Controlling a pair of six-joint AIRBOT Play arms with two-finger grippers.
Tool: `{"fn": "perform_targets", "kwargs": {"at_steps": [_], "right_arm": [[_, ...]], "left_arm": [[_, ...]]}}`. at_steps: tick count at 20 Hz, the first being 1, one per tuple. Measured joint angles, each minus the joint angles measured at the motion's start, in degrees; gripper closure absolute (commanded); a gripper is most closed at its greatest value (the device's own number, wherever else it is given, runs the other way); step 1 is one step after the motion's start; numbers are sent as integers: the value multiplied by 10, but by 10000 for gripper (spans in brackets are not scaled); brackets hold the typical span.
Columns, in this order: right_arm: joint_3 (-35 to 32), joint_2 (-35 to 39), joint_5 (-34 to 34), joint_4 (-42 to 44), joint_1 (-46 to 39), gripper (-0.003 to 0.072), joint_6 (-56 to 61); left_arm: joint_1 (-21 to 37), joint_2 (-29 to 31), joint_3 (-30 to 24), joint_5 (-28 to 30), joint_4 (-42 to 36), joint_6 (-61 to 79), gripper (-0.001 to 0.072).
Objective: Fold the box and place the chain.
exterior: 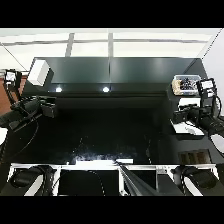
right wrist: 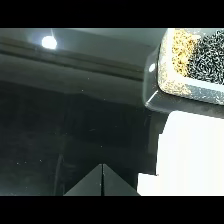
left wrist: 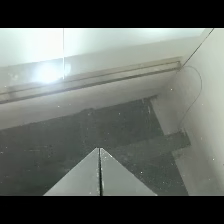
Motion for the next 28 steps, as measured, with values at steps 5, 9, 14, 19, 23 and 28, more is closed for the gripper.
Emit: {"fn": "perform_targets", "kwargs": {"at_steps": [5,9,14,19,23,28], "right_arm": [[0,0,0,0,0,674,0],[0,0,-3,2,0,674,0],[0,0,-91,13,0,670,0],[4,-8,-199,-9,-26,7,17],[18,-45,-105,-16,-140,6,53],[55,-125,-78,-1,-338,8,75]], "left_arm": [[0,0,0,0,0,0,682],[0,0,0,0,0,0,682],[0,0,0,0,0,0,683],[0,0,0,1,0,0,682],[0,0,0,4,-6,0,682],[0,-6,-2,26,-25,0,-2]]}}
